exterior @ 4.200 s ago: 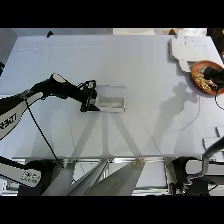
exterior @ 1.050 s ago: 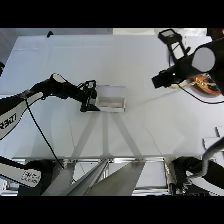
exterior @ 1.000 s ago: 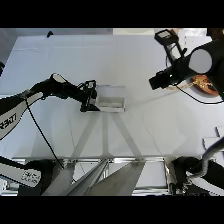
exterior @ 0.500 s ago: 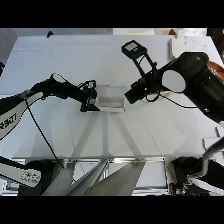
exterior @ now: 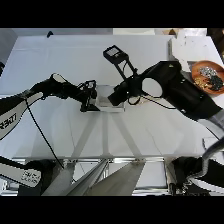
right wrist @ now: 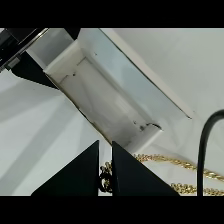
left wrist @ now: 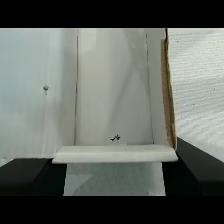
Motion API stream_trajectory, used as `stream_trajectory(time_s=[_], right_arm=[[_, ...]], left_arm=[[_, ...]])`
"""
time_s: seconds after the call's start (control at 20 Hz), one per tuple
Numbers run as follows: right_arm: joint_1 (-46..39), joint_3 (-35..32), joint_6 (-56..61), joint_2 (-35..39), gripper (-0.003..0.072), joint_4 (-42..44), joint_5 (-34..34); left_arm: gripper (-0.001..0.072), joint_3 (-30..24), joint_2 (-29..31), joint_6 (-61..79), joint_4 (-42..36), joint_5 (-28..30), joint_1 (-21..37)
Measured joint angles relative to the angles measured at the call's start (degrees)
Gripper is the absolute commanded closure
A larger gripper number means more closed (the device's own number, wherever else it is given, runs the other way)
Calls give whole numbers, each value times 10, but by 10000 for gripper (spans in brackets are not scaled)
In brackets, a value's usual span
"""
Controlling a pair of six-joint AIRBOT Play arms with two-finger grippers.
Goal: Fold the box and place the chain.
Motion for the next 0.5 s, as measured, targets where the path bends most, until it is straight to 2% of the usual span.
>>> stream_trajectory(time_s=[0.25, 0.5], right_arm=[[1, 0, 0, -71, 676, 14, -14], [1, 0, 27, -120, 676, 16, -63]], left_arm=[[379, 0, 0, 0, 0, 0, 0], [379, 0, 0, 0, 0, 0, 0]])
